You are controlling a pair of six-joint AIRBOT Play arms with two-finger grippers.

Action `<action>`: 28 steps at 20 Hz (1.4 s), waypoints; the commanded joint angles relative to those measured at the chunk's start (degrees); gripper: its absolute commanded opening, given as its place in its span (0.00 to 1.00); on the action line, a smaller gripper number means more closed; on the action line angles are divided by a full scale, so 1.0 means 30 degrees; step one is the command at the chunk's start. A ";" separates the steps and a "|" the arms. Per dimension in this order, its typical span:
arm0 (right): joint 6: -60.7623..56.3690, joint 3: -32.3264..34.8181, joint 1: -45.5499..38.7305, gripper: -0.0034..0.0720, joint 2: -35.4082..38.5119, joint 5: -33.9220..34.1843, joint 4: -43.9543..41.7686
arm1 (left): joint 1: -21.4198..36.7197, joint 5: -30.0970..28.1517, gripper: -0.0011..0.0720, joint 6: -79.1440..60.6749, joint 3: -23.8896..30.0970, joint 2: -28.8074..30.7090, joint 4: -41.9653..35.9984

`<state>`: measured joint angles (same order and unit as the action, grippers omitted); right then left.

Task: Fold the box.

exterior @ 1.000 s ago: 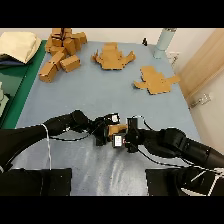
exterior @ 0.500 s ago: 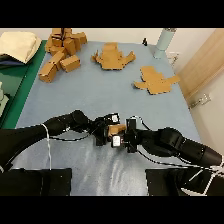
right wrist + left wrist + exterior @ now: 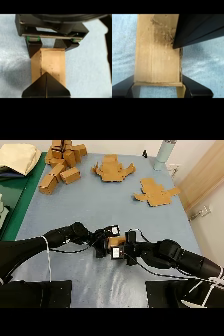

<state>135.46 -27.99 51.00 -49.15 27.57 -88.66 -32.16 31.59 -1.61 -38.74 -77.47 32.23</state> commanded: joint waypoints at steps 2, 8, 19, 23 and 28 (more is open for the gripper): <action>-0.2339 -0.0393 -0.0124 0.05 0.1763 0.1195 0.1260 | 0.0015 0.0000 0.74 -0.0007 0.0000 -0.0007 0.0007; -1.5132 -0.0707 -0.3169 0.05 0.4830 0.6098 0.6324 | 0.0015 0.0000 0.74 -0.0007 0.0000 -0.0007 0.0007; -2.5653 -0.0685 -0.6958 0.05 0.3628 0.8626 0.5071 | 0.0022 -0.0036 0.74 -0.0146 -0.0087 -0.0007 0.0000; -2.7175 -0.0685 -0.6965 0.05 0.3621 0.8619 0.5166 | 0.0066 -0.0036 0.74 0.0568 -0.0554 0.0714 0.0007; -2.7722 -0.0685 -0.6972 0.05 0.2936 0.8619 0.5326 | 0.2062 -0.0415 0.74 0.2106 -0.0911 0.2295 0.0051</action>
<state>54.33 -30.00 30.11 -39.11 53.36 -72.79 -29.17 31.77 2.04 -41.01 -72.93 32.49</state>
